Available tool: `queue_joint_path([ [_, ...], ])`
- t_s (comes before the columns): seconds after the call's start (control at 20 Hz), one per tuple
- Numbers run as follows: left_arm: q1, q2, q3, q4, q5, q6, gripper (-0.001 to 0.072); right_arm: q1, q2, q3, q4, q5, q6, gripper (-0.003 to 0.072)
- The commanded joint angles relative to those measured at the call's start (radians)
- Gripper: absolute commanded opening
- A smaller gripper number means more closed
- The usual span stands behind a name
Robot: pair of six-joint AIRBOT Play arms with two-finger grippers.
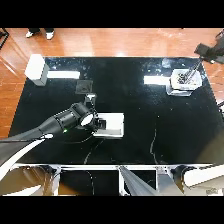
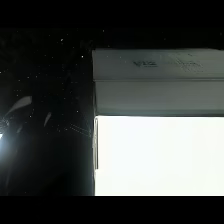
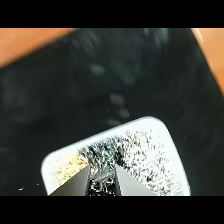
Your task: Fold the box and place the chain.
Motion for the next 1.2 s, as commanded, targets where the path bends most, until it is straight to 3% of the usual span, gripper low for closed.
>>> queue_joint_path([
  [0.0,0.000,0.000,0.000,0.000,0.000,0.000,0.0021,0.000,0.084,0.055,0.056,-0.050,-0.114,0.0024],
  [0.45,0.000,0.000,0.000,0.000,0.000,0.000,0.0021,0.000,0.371,0.061,0.151,-0.090,-0.259,0.0024],
  [0.7,0.000,0.000,0.000,0.000,0.007,0.000,0.0021,0.004,0.501,0.056,0.353,-0.176,-0.306,0.0024],
  [0.9,0.000,0.000,0.000,0.000,0.007,0.000,0.0021,0.072,0.626,-0.027,0.385,-0.179,-0.322,0.0024],
  [1.15,0.000,0.000,0.000,0.000,0.007,0.000,0.0021,0.286,0.758,-0.214,0.324,-0.206,-0.343,0.0024],
])
